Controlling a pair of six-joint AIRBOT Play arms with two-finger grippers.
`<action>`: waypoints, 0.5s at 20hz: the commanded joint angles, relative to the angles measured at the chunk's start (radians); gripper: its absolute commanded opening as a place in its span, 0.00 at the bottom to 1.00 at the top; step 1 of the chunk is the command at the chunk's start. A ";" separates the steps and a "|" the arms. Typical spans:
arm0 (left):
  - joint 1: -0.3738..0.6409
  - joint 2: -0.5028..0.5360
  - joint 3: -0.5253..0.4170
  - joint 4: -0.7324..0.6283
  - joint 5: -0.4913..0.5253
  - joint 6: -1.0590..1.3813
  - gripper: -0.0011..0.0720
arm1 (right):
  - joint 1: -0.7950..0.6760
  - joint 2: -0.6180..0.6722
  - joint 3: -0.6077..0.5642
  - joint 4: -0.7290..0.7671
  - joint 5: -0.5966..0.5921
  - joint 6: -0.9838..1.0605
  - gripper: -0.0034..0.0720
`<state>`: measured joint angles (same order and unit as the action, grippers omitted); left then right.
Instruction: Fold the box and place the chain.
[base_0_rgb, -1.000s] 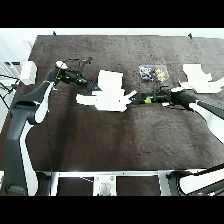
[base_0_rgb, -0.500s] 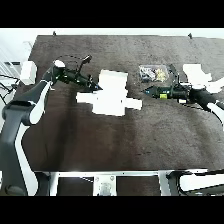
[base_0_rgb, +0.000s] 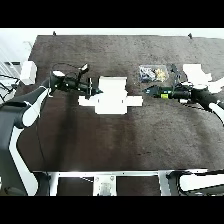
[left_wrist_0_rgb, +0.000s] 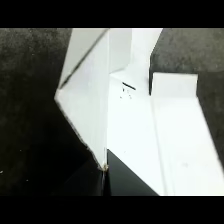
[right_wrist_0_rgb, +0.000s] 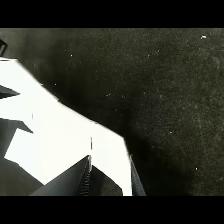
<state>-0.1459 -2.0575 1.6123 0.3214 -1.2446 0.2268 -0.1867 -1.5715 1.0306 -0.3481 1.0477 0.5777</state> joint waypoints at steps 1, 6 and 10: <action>0.000 0.002 -0.032 -0.008 0.035 0.090 0.03 | 0.000 0.001 0.001 0.000 0.000 -0.008 0.46; 0.000 -0.009 -0.032 -0.007 0.061 0.124 0.03 | 0.000 0.001 0.001 0.000 0.000 -0.011 0.46; 0.000 -0.023 -0.032 -0.008 0.051 0.134 0.04 | 0.001 0.001 0.001 0.001 0.000 -0.011 0.46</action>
<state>-0.1459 -2.0739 1.5810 0.3115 -1.1957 0.3428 -0.1867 -1.5715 1.0306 -0.3477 1.0477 0.5671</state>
